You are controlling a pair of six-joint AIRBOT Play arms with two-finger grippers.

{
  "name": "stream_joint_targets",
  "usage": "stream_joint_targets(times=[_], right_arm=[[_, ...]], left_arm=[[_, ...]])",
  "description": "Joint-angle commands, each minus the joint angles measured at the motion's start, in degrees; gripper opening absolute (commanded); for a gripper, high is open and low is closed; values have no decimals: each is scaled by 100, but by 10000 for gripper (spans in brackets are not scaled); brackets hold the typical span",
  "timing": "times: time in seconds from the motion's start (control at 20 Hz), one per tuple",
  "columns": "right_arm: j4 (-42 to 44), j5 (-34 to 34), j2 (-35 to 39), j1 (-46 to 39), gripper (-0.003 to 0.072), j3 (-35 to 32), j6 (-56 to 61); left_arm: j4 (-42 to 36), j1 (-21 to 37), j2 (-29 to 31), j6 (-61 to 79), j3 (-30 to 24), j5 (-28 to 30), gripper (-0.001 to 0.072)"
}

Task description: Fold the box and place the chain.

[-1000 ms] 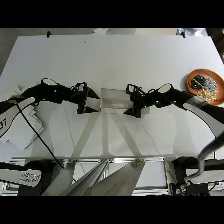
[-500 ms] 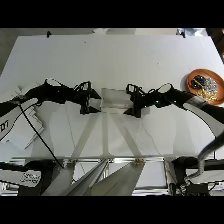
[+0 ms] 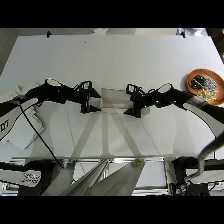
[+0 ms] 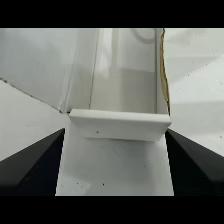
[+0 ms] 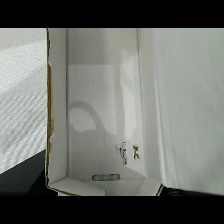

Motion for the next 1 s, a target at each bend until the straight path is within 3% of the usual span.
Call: stream_joint_targets(times=[0.0,0.4,0.95], right_arm=[[2,0,2,0,398,0,2],[2,-2,2,0,398,0,2],[2,-2,2,0,398,0,2]], left_arm=[[-251,0,2,63,-2,-63,697],[-205,-15,11,63,-2,-179,696],[74,-538,-101,48,15,476,696]])
